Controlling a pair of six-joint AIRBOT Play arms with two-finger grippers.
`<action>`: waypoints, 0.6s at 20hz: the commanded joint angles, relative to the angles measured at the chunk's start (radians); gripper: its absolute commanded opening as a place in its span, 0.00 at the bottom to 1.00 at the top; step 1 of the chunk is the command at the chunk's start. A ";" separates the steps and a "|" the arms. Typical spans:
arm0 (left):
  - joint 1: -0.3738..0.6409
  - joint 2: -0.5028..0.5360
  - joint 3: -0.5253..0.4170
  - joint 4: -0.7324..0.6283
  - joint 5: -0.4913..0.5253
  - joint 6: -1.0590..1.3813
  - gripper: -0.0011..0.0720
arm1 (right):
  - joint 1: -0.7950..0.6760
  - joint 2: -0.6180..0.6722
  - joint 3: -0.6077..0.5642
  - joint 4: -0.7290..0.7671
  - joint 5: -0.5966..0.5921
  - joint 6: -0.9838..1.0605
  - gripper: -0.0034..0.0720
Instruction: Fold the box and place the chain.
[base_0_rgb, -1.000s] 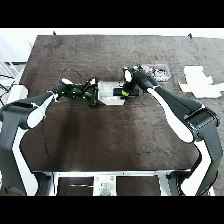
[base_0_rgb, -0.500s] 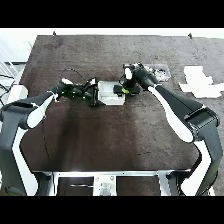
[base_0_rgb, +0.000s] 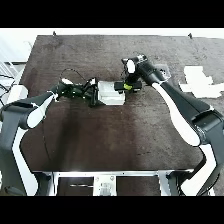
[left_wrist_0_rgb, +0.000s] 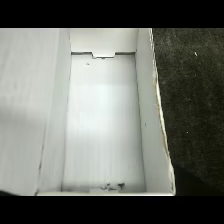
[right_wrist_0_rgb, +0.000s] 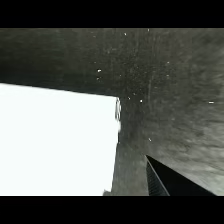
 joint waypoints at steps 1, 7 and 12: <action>0.000 0.000 0.000 0.000 0.000 0.000 0.69 | -0.010 0.097 0.005 -0.006 0.014 -0.104 0.76; 0.000 0.000 0.000 0.000 0.000 0.000 0.69 | -0.148 0.153 -0.002 -0.100 -0.033 -0.164 0.76; 0.000 0.000 0.000 0.000 0.000 0.000 0.69 | -0.363 0.077 -0.013 -0.030 -0.288 -0.246 0.68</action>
